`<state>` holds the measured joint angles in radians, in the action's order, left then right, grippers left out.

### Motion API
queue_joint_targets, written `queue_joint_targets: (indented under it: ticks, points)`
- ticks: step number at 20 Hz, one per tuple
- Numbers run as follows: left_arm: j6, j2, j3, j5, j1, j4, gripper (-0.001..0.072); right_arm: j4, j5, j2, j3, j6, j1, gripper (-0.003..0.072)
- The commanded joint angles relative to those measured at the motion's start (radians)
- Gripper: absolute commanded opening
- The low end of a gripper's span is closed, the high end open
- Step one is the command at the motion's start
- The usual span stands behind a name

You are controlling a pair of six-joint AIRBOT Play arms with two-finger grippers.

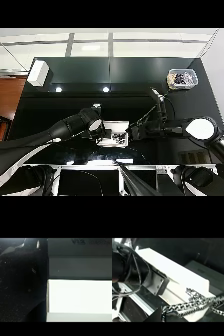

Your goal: Fold the box and place the chain.

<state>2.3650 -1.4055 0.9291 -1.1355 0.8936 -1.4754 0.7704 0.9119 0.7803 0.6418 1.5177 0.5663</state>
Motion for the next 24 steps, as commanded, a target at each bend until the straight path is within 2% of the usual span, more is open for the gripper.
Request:
queue_joint_targets:
  ticks: [1, 3, 8, 11, 15, 16, 17, 18, 21, 23, 24]
  points:
    - [0.0, 0.0, 0.0, 0.0, 0.0, 0.0, 0.0032, 0.019, 0.032, -0.011, 0.0, 0.027, 0.014, 0.0018]
    - [0.0, 0.0, 0.0, 0.0, 0.0, 0.0, 0.0032, -0.007, -0.003, -0.006, -0.008, 0.043, 0.055, 0.0018]
    - [0.0, 0.0, 0.0, 0.0, 0.0, 0.0, 0.0032, -0.108, -0.212, 0.105, -0.029, 0.043, 0.164, 0.0019]
    - [0.0, 0.0, 0.0, 0.0, 0.0, 0.0, 0.0033, -0.107, -0.221, 0.177, -0.029, 0.042, 0.165, 0.0019]
    - [0.0, 0.0, 0.0, 0.0, 0.0, 0.0, 0.0032, -0.106, -0.22, 0.187, -0.029, 0.042, 0.165, 0.0025]
    - [0.0, 0.0, 0.0, 0.0, 0.0, 0.0, 0.0032, -0.106, -0.217, 0.187, -0.029, 0.042, 0.165, 0.02]
    - [0.0, 0.0, 0.0, 0.0, 0.0, 0.0, 0.0032, -0.106, -0.208, 0.186, -0.028, 0.042, 0.158, 0.0421]
    - [0.0, 0.0, 0.0, 0.0, 0.0, 0.0, 0.0032, -0.105, -0.179, 0.184, -0.023, 0.042, 0.14, 0.0449]
    - [0.0, 0.0, 0.0, 0.0, 0.0, 0.0, 0.0032, -0.101, -0.025, 0.124, -0.004, -0.013, -0.016, 0.0449]
    - [0.0, 0.0, 0.0, 0.0, 0.0, 0.0, 0.0032, -0.032, 0.042, 0.072, -0.004, -0.022, -0.161, 0.0449]
    - [0.0, 0.0, 0.0, 0.0, 0.0, 0.0, 0.0032, 0.048, 0.053, 0.057, -0.004, -0.021, -0.241, 0.0448]
